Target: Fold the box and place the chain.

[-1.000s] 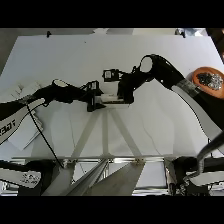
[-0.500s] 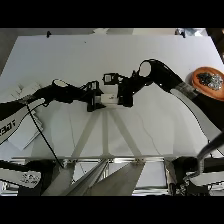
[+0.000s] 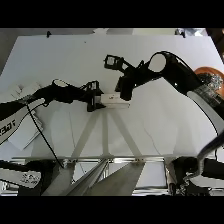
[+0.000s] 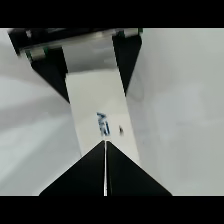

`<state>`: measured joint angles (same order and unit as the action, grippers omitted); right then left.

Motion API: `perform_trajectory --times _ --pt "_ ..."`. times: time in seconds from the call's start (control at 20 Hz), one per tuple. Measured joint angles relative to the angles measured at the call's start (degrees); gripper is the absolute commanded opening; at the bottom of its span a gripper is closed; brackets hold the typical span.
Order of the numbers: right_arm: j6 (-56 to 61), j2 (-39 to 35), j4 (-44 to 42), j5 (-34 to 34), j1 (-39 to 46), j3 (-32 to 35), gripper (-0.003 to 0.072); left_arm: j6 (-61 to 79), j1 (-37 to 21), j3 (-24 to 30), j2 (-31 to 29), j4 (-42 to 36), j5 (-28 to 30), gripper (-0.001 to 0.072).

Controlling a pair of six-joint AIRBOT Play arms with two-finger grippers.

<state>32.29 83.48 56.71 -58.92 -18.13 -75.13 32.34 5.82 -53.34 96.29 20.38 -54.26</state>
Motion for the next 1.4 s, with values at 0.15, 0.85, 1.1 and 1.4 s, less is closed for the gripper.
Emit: perform_trajectory --times 0.15,0.85,1.1,1.4 --pt "9.09 1.22 -5.84 0.57 0.0 0.02 0.0009 0.0 0.0 0.0 0.0 0.0 0.0 0.0343" --pt "24.44 13.53 -22.1 1.38 0.0 4.04 0.0009 -0.02 0.0 0.0 0.0 0.0 0.0 0.0343" --pt "24.74 13.9 -20.72 1.46 0.02 5.73 0.0009 0.02 0.02 0.0 0.0 0.02 -0.02 0.0343" --pt "24.87 13.99 -19.85 1.31 0.02 6.16 0.001 0.0 0.02 0.0 0.0 0.0 -0.02 0.0343"
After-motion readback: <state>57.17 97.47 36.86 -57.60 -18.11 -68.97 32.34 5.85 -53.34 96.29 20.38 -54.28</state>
